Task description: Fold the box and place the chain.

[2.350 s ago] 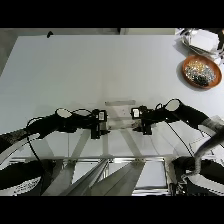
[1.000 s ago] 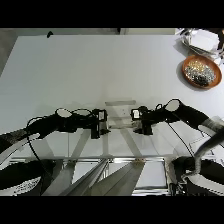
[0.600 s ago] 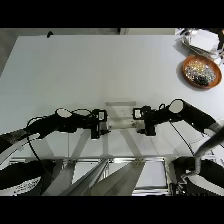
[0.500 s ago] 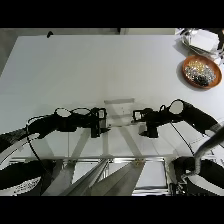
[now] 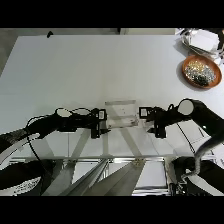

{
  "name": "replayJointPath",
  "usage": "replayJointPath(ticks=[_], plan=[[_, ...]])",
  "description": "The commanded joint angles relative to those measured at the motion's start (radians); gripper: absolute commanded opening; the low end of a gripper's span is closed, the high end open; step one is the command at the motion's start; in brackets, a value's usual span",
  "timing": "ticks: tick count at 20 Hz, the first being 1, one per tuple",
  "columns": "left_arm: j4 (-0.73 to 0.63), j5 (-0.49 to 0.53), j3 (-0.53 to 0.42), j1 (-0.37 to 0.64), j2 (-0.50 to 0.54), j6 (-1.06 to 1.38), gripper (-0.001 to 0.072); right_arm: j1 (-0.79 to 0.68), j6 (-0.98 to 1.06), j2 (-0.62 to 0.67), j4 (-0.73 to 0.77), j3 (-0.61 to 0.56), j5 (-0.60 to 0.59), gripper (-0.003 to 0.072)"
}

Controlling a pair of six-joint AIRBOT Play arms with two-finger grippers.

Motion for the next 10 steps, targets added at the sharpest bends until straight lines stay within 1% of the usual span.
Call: replayJointPath(ticks=[1,2,3,4,6,8,10], plan=[[0.001,0.0,0.0,0.0,0.001,0.0,0.0138,-0.009,-0.071,0.134,0.094,0.024,-0.012,0.02],[0.001,0.0,0.0,0.0,0.001,0.0,0.0138,-0.009,-0.146,0.163,0.187,0.024,-0.02,0.0039],[0.001,-0.001,0.0,0.0,0.001,0.0,0.0138,-0.008,-0.236,0.174,0.302,0.024,-0.026,0.0013],[0.001,0.0,0.0,0.0,0.001,0.0,0.0138,-0.007,-0.296,0.167,0.419,0.024,-0.047,0.0013],[0.001,0.0,0.0,0.0,0.001,0.0,0.0138,-0.007,-0.343,0.125,0.604,0.024,-0.129,0.0013],[0.001,0.0,0.0,0.0,0.001,0.0,0.0138,-0.008,-0.359,0.048,0.743,0.024,-0.225,0.0013],[0.001,0.0,0.0,0.0,0.001,0.0,0.0138,-0.008,-0.359,-0.051,0.834,0.024,-0.307,0.0013]])
